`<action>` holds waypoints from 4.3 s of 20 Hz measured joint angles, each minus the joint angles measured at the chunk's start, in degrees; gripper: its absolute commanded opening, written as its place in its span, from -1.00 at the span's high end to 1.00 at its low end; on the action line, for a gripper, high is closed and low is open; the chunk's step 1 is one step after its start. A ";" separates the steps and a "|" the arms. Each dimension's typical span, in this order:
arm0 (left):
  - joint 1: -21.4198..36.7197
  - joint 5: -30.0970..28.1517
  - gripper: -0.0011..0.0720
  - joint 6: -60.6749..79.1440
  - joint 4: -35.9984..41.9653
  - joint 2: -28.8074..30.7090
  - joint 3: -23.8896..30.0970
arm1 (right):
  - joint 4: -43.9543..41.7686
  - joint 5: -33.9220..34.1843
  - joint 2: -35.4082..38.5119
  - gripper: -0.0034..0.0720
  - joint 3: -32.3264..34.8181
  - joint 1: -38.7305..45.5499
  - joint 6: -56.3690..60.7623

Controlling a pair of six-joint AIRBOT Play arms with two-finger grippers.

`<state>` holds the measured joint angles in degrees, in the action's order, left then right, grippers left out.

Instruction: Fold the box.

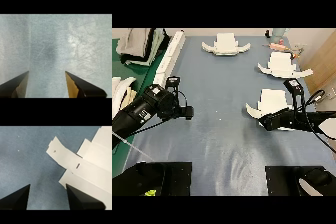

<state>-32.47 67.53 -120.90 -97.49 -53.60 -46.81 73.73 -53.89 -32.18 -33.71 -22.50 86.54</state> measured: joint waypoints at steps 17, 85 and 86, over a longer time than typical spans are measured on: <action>0.00 -3.10 -0.91 0.00 -0.04 0.00 0.00 | -2.29 0.61 0.00 -0.98 0.00 0.00 1.14; 4.48 -6.10 -0.91 8.31 18.47 0.00 -0.31 | -24.20 -30.77 -47.34 0.90 -21.97 36.46 -18.21; 6.69 -5.16 -0.91 11.54 20.94 -0.02 -0.35 | -23.69 -29.40 -45.66 0.90 -20.06 33.11 -16.98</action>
<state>-25.78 62.37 -109.36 -76.55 -53.63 -47.16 50.04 -83.29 -77.84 -53.78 10.61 69.56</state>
